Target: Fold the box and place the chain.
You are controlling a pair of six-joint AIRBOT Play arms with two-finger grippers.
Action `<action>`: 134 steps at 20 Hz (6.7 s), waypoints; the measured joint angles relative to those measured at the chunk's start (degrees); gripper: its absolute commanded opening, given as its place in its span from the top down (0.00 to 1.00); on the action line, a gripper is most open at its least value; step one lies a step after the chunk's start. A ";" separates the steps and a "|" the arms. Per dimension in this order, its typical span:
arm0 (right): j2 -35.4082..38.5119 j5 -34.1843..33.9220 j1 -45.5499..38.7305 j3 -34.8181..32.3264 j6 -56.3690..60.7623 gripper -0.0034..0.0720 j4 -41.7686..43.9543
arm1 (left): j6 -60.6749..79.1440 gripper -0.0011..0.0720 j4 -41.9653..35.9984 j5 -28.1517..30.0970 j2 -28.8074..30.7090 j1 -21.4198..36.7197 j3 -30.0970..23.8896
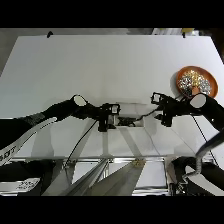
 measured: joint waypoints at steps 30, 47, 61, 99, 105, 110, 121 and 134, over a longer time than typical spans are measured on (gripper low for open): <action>19.78 9.44 3.04 -0.02 10.16 0.94 9.18 | 0.02 0.70 0.00 0.00 0.00 0.00 0.00; 18.88 -6.03 21.90 -0.02 21.35 0.94 25.40 | 0.00 0.70 0.00 0.00 0.00 0.00 0.00; 15.15 -6.60 14.78 9.16 17.29 0.65 5.03 | 0.00 0.70 0.00 0.00 0.00 0.00 0.00; 14.10 16.61 14.49 5.16 2.62 0.94 14.43 | 0.00 0.70 0.02 0.00 0.00 0.00 0.00; 16.06 7.96 21.14 5.14 3.23 0.94 24.22 | 0.00 0.70 0.00 0.00 0.00 0.00 0.00; 14.80 1.27 22.97 5.11 8.48 0.94 22.49 | 0.02 0.70 0.00 0.00 0.00 0.02 0.00; 5.68 5.25 19.76 7.93 20.96 0.73 12.87 | 0.02 0.70 0.00 0.00 0.00 0.00 0.00; 5.09 17.66 -1.44 11.65 15.50 0.94 -3.13 | 0.00 0.70 0.00 0.00 0.00 0.00 0.00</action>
